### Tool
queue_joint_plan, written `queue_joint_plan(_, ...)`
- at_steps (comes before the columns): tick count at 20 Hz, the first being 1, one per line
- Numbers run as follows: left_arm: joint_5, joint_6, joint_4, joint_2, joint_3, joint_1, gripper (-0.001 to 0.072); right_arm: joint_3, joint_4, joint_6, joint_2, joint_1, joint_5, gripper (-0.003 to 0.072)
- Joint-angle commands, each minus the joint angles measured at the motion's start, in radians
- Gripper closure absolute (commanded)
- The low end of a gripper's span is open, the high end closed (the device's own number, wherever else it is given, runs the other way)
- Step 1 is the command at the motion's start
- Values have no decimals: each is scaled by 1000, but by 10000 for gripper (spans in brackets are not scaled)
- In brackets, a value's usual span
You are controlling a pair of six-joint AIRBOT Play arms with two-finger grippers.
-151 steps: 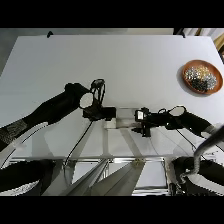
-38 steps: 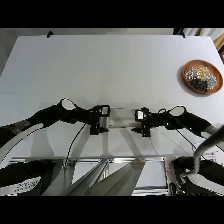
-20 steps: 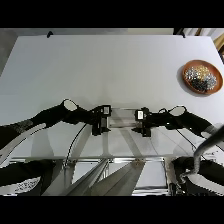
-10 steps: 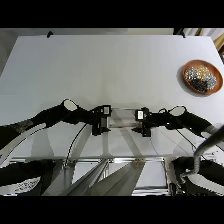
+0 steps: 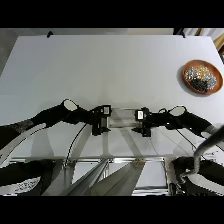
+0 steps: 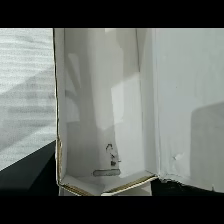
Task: Fold the box and place the chain.
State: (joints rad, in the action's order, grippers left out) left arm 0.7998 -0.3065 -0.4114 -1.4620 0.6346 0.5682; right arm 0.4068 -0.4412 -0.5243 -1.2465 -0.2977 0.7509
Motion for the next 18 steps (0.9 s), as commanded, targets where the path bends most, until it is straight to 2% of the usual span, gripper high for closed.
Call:
queue_joint_plan(1, 0, 0, 0, 0, -1, 1, 455, 0, 1, 0, 0, 0, 0, 281)
queue_joint_plan(11, 0, 0, 0, 0, -1, 1, 455, 0, 1, 0, 9, 0, 10, 262)
queue_joint_plan(13, 1, 0, 0, 0, -1, 1, 455, 0, 0, 3, 25, 0, 22, 59)
queue_joint_plan(14, 0, 0, 0, 0, -1, 1, 455, 0, 1, 4, 36, 0, 24, 5)
queue_joint_plan(18, 0, 0, -1, 0, -1, 1, 455, 0, -51, 82, 97, 0, 16, 0)
